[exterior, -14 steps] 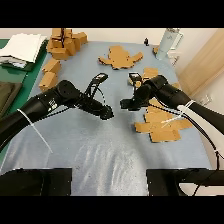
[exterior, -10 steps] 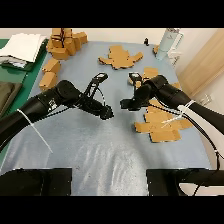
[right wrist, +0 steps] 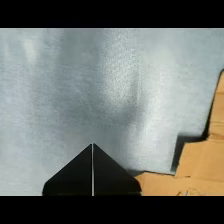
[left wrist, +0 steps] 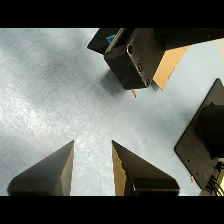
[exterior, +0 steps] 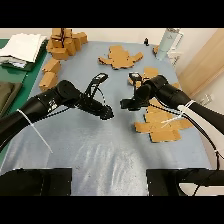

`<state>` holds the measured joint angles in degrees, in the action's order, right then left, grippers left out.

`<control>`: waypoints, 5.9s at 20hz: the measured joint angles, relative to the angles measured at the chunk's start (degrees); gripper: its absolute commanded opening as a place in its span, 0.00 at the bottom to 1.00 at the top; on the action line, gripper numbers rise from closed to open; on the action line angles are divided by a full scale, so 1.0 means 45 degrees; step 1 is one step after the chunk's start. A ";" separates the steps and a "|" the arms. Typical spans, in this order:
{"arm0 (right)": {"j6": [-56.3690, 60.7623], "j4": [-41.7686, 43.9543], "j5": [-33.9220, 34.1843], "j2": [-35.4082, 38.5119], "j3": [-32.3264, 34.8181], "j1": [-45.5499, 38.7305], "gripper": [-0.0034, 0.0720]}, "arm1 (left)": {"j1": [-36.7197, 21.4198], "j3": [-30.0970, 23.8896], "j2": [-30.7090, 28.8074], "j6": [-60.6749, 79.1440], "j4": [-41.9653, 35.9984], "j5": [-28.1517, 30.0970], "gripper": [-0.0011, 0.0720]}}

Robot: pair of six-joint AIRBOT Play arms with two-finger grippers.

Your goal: Fold the box.

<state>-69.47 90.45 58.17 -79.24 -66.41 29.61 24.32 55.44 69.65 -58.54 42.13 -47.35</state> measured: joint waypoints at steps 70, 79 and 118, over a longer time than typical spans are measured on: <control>-1.1696 1.1147 0.2040 0.0767 0.5770 -0.5897 0.05 | -0.2934 0.0053 0.0015 -0.0471 -0.1214 -0.4061 0.86; -1.2964 1.1346 -0.1229 0.4896 0.9350 -0.3492 0.05 | -0.4435 0.0044 0.2157 -0.0340 -0.1064 -0.4687 0.85; -1.2726 1.0593 -0.2696 0.6411 0.9884 -0.3021 0.49 | -0.4269 0.0228 0.6154 0.5270 -0.5916 -0.7218 0.03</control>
<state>-126.74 138.12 46.04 -50.39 -21.93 16.01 5.10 56.47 97.34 -34.83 15.51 -79.83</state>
